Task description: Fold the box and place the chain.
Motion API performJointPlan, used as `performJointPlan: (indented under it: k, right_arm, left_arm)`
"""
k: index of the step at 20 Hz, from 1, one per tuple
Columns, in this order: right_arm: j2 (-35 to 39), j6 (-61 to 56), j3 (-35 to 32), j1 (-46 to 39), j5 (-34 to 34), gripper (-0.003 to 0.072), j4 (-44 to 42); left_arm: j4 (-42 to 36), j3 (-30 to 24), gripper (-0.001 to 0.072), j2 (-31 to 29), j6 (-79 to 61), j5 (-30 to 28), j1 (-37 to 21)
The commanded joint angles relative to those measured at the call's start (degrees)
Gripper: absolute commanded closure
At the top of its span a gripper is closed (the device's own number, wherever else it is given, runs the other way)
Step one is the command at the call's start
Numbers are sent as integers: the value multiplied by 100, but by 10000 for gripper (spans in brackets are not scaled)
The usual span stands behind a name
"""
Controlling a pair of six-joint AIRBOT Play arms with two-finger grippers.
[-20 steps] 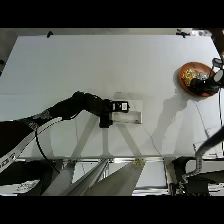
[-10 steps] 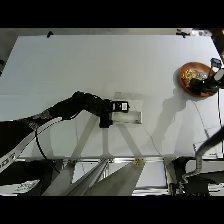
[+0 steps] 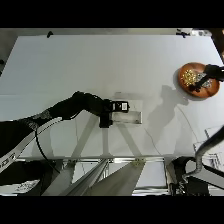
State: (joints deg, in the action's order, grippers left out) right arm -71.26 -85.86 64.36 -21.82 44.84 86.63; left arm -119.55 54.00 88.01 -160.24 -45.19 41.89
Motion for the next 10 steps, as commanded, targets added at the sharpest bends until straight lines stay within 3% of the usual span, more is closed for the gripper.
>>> performJointPlan:
  k: [1,6,10]
  right_arm:
    - [815,566,2,15,557,676,-667]
    - [1825,863,2,643,1320,676,-824]
    - [2579,833,2,1296,1547,676,-844]
  left_arm:
    - [0,4,357,2,-2,-2,0]
    - [2,4,357,4,-2,-2,0]
    - [0,4,357,4,-2,-2,0]
